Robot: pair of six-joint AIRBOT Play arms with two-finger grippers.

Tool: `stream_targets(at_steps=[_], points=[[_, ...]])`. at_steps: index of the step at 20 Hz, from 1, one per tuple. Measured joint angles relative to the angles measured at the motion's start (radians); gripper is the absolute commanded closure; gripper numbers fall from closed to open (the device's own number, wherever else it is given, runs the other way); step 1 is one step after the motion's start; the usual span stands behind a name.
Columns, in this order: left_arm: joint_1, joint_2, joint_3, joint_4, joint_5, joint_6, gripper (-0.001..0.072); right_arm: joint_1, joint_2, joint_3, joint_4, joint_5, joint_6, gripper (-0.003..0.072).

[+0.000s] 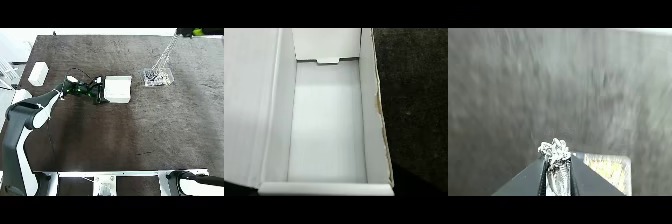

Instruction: Fold the box and place the chain.

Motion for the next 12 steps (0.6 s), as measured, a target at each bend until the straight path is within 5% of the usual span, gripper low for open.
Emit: stream_targets(at_steps=[12], points=[[0.000, 0.000, 0.000, 0.000, 0.000, 0.000, 0.0420, 0.161, 0.167, 0.000, -0.051, -0.016, -0.003, 0.0680]])
